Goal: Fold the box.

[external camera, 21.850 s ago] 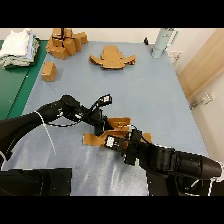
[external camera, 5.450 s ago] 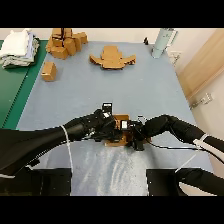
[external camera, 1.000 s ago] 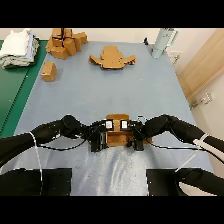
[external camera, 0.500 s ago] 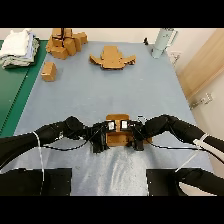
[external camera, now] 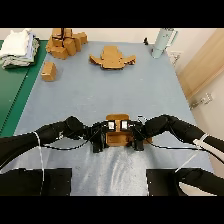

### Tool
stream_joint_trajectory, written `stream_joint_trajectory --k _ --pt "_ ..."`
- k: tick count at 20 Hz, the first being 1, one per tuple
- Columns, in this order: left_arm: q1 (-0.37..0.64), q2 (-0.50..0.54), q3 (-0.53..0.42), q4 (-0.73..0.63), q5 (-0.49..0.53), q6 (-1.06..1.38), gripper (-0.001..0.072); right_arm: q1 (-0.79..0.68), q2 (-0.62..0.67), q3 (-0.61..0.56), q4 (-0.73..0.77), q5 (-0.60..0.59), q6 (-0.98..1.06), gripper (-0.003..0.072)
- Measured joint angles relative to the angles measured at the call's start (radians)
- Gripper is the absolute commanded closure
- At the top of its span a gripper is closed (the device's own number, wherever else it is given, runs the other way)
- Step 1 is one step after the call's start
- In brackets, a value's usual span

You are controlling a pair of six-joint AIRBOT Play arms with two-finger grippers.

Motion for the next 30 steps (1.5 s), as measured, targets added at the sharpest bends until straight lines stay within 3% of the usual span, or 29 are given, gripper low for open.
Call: stream_joint_trajectory --k 18,19,20,24,30 --pt "0.0 0.0 0.0 0.001 -0.002 0.001 0.0186 0.0 0.0 0.0 0.004 0.001 0.001 0.0183" --pt "0.0 0.0 0.0 0.001 -0.002 0.002 0.0186 0.0 0.0 0.0 0.009 0.0 0.001 0.0014" --pt "0.0 0.0 0.0 0.002 -0.003 0.002 0.0186 0.0 0.001 0.0 0.021 -0.002 0.004 -0.0029" --pt "0.0 0.0 0.0 0.001 -0.003 0.002 0.0186 -0.001 0.033 0.006 0.023 -0.05 0.056 -0.003" --pt "-0.001 0.0 0.0 0.001 -0.002 0.002 0.0186 -0.03 0.16 0.009 -0.147 -0.117 0.299 -0.0025"
